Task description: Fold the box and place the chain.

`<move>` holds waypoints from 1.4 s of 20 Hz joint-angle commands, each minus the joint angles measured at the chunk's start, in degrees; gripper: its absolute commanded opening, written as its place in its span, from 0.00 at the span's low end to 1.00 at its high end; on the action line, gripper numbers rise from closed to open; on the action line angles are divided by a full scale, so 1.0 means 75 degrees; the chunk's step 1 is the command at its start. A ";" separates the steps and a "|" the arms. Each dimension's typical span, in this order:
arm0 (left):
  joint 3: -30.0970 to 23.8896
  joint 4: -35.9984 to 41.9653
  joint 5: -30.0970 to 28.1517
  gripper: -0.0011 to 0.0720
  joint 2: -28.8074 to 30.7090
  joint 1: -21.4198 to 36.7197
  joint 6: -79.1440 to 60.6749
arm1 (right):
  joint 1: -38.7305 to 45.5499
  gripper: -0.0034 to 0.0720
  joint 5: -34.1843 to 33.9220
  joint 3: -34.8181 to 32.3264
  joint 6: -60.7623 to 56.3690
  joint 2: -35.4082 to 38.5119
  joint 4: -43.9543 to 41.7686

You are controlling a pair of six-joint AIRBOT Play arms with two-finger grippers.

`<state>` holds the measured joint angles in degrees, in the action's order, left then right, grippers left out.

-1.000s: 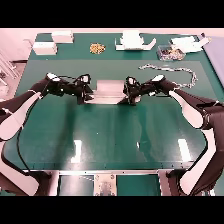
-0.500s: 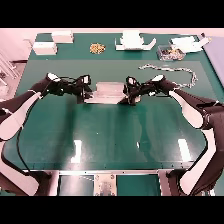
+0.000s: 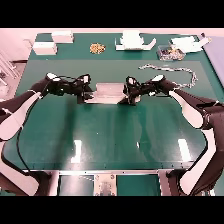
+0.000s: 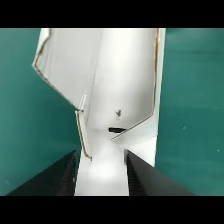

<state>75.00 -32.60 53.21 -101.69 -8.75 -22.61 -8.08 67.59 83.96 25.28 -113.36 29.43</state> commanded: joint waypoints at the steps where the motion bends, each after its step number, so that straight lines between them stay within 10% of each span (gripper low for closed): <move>1: -0.0003 0.0245 0.0105 0.49 -0.0015 -0.0099 -0.0058 | 0.0000 0.74 0.0000 0.0000 0.0000 -0.0003 0.0000; 28: -0.0020 -0.0017 -0.0568 0.49 -0.0044 -0.0073 0.0315 | 0.0000 0.74 0.0000 0.0000 0.0000 -0.0003 0.0000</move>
<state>74.87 -32.05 50.43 -102.00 -9.30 -21.61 -8.08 67.55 83.96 25.21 -113.36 29.43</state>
